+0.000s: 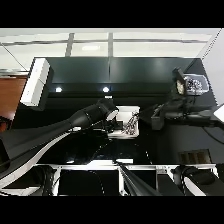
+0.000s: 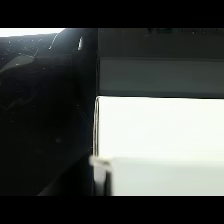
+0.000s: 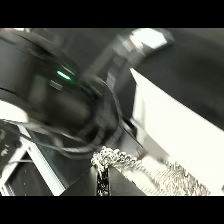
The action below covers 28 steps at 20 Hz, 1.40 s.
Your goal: Fold the box and place the chain.
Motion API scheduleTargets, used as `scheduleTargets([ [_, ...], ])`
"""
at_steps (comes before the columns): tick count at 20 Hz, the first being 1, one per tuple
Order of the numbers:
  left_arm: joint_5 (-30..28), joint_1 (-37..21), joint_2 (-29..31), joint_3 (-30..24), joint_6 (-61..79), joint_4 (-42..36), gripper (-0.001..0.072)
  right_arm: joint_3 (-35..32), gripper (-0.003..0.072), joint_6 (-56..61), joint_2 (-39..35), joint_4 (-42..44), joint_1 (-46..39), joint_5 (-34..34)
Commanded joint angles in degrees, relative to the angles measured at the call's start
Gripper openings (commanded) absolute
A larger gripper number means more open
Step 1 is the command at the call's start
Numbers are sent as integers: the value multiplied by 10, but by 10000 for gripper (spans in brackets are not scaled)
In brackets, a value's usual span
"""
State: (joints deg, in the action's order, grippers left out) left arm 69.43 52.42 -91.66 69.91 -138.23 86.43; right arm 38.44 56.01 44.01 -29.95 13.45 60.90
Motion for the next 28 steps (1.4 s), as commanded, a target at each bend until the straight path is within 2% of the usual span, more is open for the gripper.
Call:
scheduleTargets([
  [1, -3, 0, 0, 0, 0, -1, 30, -51, 133, 9, 24, -8, 24, -43],
  [2, -2, 0, 0, 0, 0, -1, 30, -52, 328, 10, 25, -13, 23, -48],
  [4, -2, 0, 0, 0, 0, -1, 30, -39, 328, 10, 24, -53, -3, -36],
  [8, -3, 0, 0, 0, 0, 0, 30, 9, 326, 61, 21, -217, -124, 22],
  [11, -5, 0, 0, 0, 0, 0, 30, 8, 326, 61, 21, -218, -181, 43],
  [21, -16, -9, 1, 2, 4, 1, 34, 8, 327, 59, 21, -216, -184, 39],
  [22, -14, -9, 3, 2, 4, 2, 89, 8, 326, 59, 21, -216, -184, 35],
  [24, -14, -8, 14, 2, 4, 16, 430, 8, 326, 59, 21, -216, -184, 28],
  [25, -14, -8, 24, 2, 4, 30, 489, 8, 326, 59, 21, -216, -184, 27],
  [28, -3, -7, 73, 2, 70, 87, 489, 8, 326, 59, 21, -216, -185, 28],
])
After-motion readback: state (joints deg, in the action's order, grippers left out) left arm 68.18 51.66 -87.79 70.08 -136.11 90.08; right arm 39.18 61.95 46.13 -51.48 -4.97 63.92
